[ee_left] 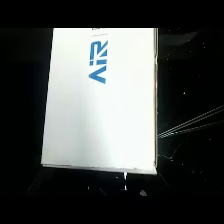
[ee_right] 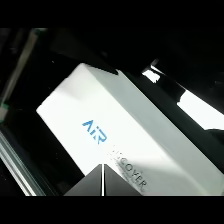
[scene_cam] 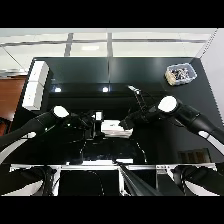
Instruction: Fold the box and place the chain.
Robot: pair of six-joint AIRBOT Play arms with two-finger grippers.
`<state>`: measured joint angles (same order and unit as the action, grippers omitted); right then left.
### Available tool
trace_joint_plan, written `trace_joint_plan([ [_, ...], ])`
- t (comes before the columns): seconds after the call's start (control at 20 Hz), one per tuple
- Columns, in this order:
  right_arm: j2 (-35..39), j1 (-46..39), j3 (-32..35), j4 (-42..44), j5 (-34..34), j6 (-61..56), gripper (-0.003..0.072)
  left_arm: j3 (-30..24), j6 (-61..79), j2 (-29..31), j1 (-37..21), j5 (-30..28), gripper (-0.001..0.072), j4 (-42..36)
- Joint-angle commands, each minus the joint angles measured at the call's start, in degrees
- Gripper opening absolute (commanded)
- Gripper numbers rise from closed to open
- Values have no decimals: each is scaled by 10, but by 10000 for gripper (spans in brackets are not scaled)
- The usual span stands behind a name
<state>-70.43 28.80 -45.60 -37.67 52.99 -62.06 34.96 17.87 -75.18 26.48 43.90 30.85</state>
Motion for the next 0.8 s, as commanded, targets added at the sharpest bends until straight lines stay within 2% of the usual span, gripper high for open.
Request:
trace_joint_plan([
  [0.0,-44,0,2,6,9,-23,20,0,1,0,0,0,443,0],
  [0.25,-61,-2,3,6,8,-22,20,1,0,0,0,1,444,-5],
  [0.4,-55,-3,-5,6,42,-17,20,1,-1,0,0,1,444,-5],
  [0.55,-12,-32,-40,-1,116,-13,19,1,-4,0,-1,2,444,-5],
  [0.7,74,-108,-55,-62,158,-31,20,2,-52,7,-1,-7,449,-1],
  [0.75,104,-138,-55,-97,169,-54,20,4,-76,10,-1,-9,551,3],
])
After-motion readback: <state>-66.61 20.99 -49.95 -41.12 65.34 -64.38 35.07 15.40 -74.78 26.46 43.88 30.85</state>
